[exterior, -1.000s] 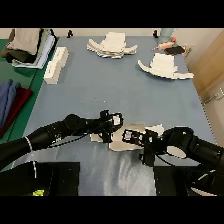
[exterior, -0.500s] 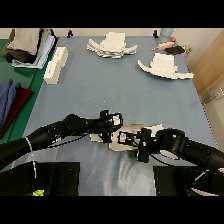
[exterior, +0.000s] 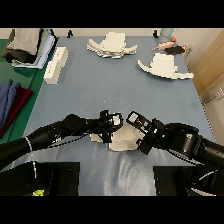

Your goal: Fold the box.

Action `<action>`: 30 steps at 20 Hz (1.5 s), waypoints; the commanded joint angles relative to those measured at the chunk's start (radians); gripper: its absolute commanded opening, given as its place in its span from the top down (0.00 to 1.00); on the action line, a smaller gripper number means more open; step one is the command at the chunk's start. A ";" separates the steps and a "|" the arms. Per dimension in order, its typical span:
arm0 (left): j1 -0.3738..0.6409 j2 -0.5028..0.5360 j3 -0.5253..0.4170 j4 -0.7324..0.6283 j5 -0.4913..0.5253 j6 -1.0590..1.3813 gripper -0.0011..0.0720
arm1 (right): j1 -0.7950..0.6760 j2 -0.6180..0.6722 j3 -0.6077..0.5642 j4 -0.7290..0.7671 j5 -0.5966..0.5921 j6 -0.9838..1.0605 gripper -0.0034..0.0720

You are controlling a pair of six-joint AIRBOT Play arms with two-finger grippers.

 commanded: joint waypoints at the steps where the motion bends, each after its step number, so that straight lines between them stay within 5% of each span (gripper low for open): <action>1: 0.000 0.000 0.000 0.000 0.001 0.000 0.96 | 0.000 0.003 0.004 -0.032 0.023 0.103 0.16; 11: 0.000 0.000 0.000 0.000 0.002 0.000 0.96 | 0.001 0.011 -0.053 0.006 -0.043 -0.023 0.16; 18: 0.000 0.000 0.000 0.000 -0.005 0.000 0.96 | 0.182 0.219 -0.221 0.065 -0.079 -0.161 0.16; 27: 0.000 0.000 0.000 0.000 -0.005 0.000 0.96 | 0.137 0.031 -0.243 -0.094 -0.257 -0.140 0.07; 30: 0.000 0.000 0.000 0.000 -0.006 0.000 0.96 | 0.135 0.050 -0.201 -0.139 -0.233 -0.046 0.07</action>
